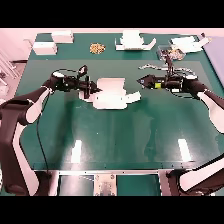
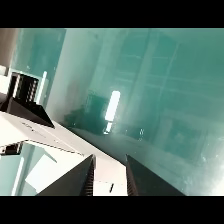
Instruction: Fold the box and place the chain.
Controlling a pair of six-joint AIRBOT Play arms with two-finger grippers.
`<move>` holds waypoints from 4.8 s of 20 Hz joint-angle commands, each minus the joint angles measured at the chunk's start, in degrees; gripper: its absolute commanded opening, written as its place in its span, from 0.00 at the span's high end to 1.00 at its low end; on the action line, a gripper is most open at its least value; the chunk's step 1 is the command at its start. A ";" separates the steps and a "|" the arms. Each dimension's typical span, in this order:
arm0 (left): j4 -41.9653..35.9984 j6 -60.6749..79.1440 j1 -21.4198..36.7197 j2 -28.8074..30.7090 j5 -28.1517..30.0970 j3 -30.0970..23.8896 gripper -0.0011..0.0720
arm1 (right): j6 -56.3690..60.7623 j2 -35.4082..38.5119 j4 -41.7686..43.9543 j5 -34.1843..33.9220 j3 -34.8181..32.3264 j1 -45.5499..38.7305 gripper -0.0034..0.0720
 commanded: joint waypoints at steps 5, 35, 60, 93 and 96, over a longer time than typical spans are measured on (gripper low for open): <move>-2.16 5.27 0.04 0.20 0.74 -2.49 0.97 | -0.04 -0.07 -0.02 0.00 -0.20 -0.02 0.63; -2.12 5.38 0.04 0.20 0.31 -2.47 0.96 | -60.74 31.87 -0.74 -25.42 -36.83 21.51 0.03; -2.12 5.35 0.04 0.20 0.28 -2.43 0.96 | -80.96 19.17 10.45 -37.53 -29.46 25.57 0.04; -1.22 5.29 0.04 0.17 0.07 -2.45 0.96 | -71.84 1.53 -5.73 -7.65 -6.29 12.83 0.03; -1.22 5.29 0.04 0.17 0.09 -2.45 0.96 | -71.30 -0.26 -6.93 -6.21 -3.80 12.83 0.04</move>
